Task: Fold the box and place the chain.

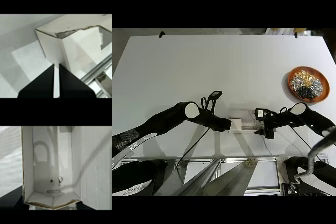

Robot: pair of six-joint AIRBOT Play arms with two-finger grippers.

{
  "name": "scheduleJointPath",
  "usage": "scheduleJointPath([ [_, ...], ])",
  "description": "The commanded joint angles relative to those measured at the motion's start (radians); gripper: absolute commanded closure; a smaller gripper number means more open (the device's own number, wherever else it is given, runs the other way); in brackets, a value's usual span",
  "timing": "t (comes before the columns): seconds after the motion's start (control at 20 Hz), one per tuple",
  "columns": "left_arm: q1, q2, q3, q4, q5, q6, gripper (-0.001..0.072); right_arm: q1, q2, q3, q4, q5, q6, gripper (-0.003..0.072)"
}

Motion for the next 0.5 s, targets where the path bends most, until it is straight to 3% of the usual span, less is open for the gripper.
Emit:
scheduleJointPath([
  [0.0,0.003,0.002,0.026,0.07,-0.015,-0.043,0.0617,0.0,0.001,0.001,-0.001,0.0,-0.001,0.0371],
  [0.1,0.006,0.002,0.039,0.108,-0.031,-0.069,0.0614,0.0,0.001,0.001,-0.001,0.0,-0.002,0.0371],
  [0.2,0.005,0.005,0.039,0.137,-0.04,-0.094,0.0557,0.0,0.001,0.001,-0.001,0.0,-0.002,0.0371],
  [0.45,0.004,0.005,0.069,0.142,-0.064,-0.095,0.0547,0.0,0.001,0.001,-0.001,0.0,-0.001,0.0371],
])
